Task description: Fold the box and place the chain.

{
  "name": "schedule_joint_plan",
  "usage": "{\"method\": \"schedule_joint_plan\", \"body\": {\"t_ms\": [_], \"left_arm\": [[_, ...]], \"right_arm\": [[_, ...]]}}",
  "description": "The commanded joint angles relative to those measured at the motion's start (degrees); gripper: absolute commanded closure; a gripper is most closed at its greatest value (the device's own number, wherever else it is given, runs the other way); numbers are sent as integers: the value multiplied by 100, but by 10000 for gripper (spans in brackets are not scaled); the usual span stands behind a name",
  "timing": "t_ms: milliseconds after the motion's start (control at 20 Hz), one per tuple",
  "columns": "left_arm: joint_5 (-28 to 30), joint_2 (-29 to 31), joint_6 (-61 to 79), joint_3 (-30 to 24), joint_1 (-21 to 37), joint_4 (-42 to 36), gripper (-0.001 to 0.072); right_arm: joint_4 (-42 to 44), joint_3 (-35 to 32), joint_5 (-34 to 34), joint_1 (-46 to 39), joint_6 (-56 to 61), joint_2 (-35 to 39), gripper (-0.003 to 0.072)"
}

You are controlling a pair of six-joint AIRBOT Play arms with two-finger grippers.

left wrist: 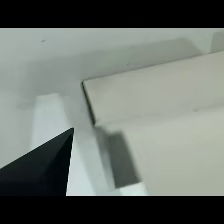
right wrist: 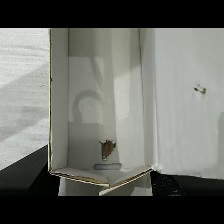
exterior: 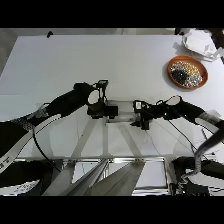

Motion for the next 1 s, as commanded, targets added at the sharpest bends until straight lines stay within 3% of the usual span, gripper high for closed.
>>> {"method": "schedule_joint_plan", "body": {"t_ms": [0,300,400,450,500,600,750,800,850,950], "left_arm": [[-170,57,39,7,22,31,195],[-254,-9,55,-223,-131,341,442],[-258,-92,48,-284,-199,354,483],[-212,-107,52,-282,-232,354,582],[-120,-109,52,-282,-236,343,627],[-26,-109,55,-282,-269,299,675],[-13,-109,101,-282,-308,234,674],[-17,-101,120,-282,-306,212,638],[-22,-74,122,-282,-304,195,542],[-22,28,140,-282,-280,199,433]], "right_arm": [[0,2,13,4,-2,0,285],[0,2,13,4,-2,0,285],[0,2,15,4,-2,0,285],[2,2,13,4,-2,0,285],[0,2,13,4,-2,0,285],[0,2,13,4,-2,0,285],[0,2,13,4,-2,0,285],[0,2,13,4,-2,0,285],[2,2,13,4,-2,0,285],[0,2,13,4,-2,0,285]]}}
